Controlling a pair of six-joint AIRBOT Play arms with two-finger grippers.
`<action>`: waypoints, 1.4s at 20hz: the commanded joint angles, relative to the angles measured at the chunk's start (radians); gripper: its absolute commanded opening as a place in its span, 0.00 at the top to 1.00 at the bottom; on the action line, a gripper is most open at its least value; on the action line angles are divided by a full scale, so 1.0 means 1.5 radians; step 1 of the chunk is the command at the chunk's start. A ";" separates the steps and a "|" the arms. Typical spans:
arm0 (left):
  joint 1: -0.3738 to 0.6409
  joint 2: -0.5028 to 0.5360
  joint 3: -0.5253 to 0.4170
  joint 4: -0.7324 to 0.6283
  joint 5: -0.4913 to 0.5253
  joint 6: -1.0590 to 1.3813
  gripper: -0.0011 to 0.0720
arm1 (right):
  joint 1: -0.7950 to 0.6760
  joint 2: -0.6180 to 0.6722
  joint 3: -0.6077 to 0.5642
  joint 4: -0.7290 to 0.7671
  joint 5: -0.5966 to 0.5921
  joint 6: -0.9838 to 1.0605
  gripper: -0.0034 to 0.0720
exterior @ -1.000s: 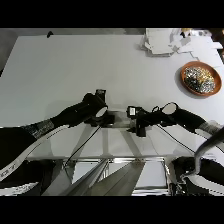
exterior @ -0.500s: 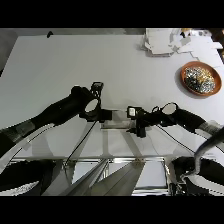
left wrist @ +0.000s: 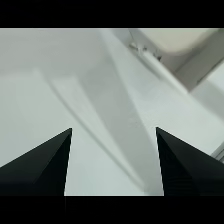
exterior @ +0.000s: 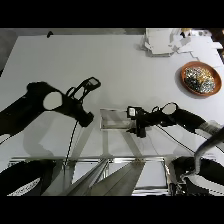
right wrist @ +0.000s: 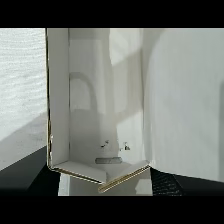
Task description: Fold the box and place the chain.
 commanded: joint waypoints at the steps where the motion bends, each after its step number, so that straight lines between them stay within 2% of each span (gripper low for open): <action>1: 0.106 0.059 -0.127 -0.152 0.055 0.565 0.20 | 0.000 0.001 0.000 0.000 0.000 0.000 0.42; 2: 0.132 0.052 -0.156 -0.205 0.075 0.698 0.20 | 0.000 0.001 0.000 0.000 0.000 0.000 0.42; 4: 0.160 0.022 -0.185 -0.293 0.113 0.841 0.20 | 0.000 0.001 0.000 0.000 0.000 0.000 0.42; 5: 0.163 -0.002 -0.185 -0.330 0.143 0.881 0.19 | 0.000 0.001 0.000 0.000 0.001 0.000 0.42; 6: 0.163 -0.027 -0.185 -0.372 0.167 0.906 0.15 | 0.000 0.001 0.000 0.000 -0.001 0.000 0.42; 7: 0.161 -0.057 -0.185 -0.415 0.185 0.937 0.02 | 0.000 0.001 0.000 0.000 -0.001 0.000 0.42; 11: 0.161 -0.146 -0.185 -0.519 0.186 1.052 0.03 | 0.000 0.001 0.000 0.000 -0.001 0.000 0.42; 14: 0.161 -0.167 -0.185 -0.533 0.167 1.119 0.02 | 0.000 0.001 0.000 0.000 -0.001 0.000 0.42; 19: 0.132 -0.180 -0.185 -0.529 0.163 1.128 0.02 | 0.000 0.001 0.000 0.000 -0.001 0.000 0.42; 28: 0.110 -0.201 -0.185 -0.582 0.193 1.129 0.02 | 0.000 0.001 0.000 0.000 -0.001 0.000 0.42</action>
